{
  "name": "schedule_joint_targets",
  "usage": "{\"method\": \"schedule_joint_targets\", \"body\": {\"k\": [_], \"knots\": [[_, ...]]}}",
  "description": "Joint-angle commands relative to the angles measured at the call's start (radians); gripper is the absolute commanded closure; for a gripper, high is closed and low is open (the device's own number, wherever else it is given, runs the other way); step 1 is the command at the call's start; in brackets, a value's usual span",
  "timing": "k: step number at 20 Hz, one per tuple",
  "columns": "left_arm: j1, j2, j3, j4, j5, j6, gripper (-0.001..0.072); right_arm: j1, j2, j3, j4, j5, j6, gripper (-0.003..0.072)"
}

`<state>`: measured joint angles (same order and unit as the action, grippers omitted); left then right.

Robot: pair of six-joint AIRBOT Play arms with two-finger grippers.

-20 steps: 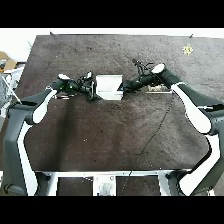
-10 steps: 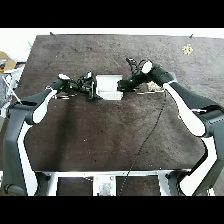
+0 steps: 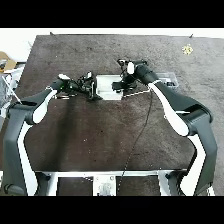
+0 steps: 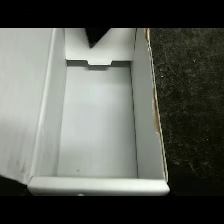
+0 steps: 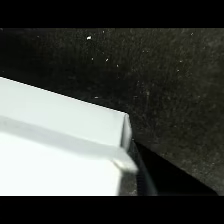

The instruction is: Fold the box and place the chain.

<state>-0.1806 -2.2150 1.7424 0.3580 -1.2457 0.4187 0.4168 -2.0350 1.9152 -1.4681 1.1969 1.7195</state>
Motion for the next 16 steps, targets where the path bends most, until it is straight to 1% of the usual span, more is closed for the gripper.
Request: {"method": "schedule_joint_targets", "body": {"k": [1,2,4,6,9,10,16], "knots": [[0.001,0.000,0.001,0.000,0.001,0.000,0.0248,0.030,-0.055,0.079,-0.079,0.072,0.081,0.0321],[0.001,0.000,0.001,0.000,0.000,0.000,0.0248,0.034,-0.056,0.079,-0.094,0.067,0.107,0.0350],[0.001,0.000,0.001,0.000,0.001,0.000,0.0248,0.036,-0.056,0.079,-0.124,0.064,0.150,0.0351],[0.001,0.000,0.001,0.000,0.000,0.000,0.0248,0.036,-0.056,0.079,-0.130,0.063,0.174,0.0371],[0.001,0.000,0.001,0.000,0.000,0.000,0.0248,0.037,-0.056,0.079,-0.139,0.064,0.218,0.0374],[0.001,0.000,0.001,0.000,0.000,0.000,0.0248,0.037,-0.056,0.079,-0.151,0.061,0.234,0.0472],[0.001,0.000,0.001,0.000,0.000,0.000,0.0248,0.044,-0.074,0.072,-0.137,0.055,0.262,0.0479]]}}
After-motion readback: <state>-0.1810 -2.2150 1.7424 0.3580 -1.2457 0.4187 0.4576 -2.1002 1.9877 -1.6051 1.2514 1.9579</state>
